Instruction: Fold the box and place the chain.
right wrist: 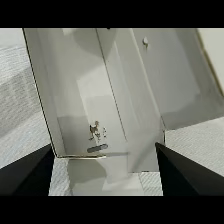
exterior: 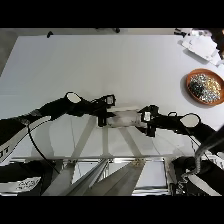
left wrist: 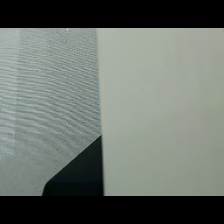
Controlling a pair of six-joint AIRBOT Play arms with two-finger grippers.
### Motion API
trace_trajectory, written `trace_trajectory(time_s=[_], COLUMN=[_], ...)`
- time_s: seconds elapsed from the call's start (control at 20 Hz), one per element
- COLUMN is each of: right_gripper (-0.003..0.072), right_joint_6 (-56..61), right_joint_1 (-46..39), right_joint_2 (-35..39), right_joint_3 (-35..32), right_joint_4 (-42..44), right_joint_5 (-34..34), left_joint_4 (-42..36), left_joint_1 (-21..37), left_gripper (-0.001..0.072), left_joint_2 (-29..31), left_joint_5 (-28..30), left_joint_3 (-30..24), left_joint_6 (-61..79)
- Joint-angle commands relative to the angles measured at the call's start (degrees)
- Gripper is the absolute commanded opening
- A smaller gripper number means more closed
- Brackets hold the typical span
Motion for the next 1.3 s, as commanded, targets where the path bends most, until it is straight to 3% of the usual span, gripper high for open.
trace_trajectory(time_s=[0.0, 0.75, 1.05, 1.25], right_gripper=[0.0701, 0.0700, 0.0700, 0.0700], right_joint_6=[0.02, -0.22, -10.69, -10.71], right_joint_1=[-0.57, -0.57, -0.63, -2.84], right_joint_2=[-0.02, 2.49, -0.04, -3.74], right_joint_3=[0.37, 0.39, 0.61, 2.05], right_joint_4=[0.11, -0.87, 2.45, 2.78], right_joint_5=[0.81, 0.44, 0.57, 2.43], left_joint_4=[0.02, 0.02, 0.02, 0.02], left_joint_1=[-0.04, -0.04, -0.04, -0.04], left_gripper=[0.0015, 0.0015, 0.0015, 0.0015], left_joint_2=[0.00, 0.00, 0.00, 0.00], left_joint_5=[-0.04, -0.04, -0.04, -0.04], left_joint_3=[-0.02, 0.00, -0.02, 0.00], left_joint_6=[0.04, 0.04, 0.04, 0.04])
